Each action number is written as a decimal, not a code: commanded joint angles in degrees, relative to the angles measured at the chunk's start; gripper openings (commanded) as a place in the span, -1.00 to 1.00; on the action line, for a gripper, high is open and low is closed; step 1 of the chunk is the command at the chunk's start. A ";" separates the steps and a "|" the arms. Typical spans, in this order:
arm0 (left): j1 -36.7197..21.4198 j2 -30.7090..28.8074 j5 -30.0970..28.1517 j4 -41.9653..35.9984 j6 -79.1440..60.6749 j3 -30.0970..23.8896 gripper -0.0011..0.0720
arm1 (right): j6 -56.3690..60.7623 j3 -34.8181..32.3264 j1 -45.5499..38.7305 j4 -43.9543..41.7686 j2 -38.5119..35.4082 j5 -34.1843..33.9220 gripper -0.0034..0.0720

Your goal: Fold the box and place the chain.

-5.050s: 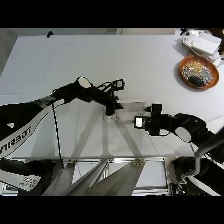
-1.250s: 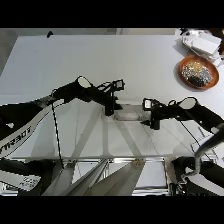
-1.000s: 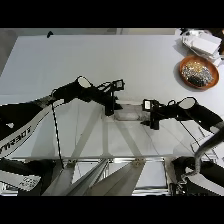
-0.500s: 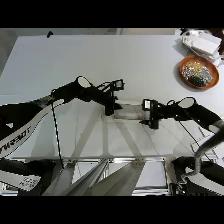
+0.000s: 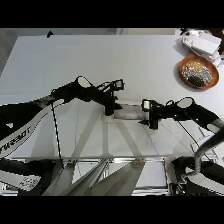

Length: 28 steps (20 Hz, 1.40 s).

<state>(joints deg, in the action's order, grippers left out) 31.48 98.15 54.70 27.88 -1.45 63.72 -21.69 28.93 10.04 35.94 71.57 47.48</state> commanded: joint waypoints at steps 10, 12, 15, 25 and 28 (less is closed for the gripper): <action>0.04 0.04 -0.04 0.00 0.00 -0.02 -0.94 | -0.02 -0.02 0.00 0.35 0.39 -1.51 -0.19; 0.04 0.04 -0.04 0.00 0.00 -0.02 -0.94 | -0.04 -0.02 0.00 0.33 0.39 -1.64 -0.19; 0.04 0.04 -0.02 0.00 0.00 -0.02 -0.94 | -0.02 -0.02 0.00 0.24 0.39 -1.62 -0.19; 0.04 0.04 -0.04 0.00 0.00 -0.02 -0.94 | 0.02 -0.02 0.00 0.26 0.37 -1.64 -0.17; 0.04 0.04 -0.02 0.00 0.00 -0.02 -0.94 | 0.02 -0.02 0.00 0.26 0.37 -1.64 -0.17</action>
<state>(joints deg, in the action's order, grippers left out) 31.48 98.15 54.68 27.86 -1.45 63.72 -21.71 28.93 10.07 36.25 71.94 45.82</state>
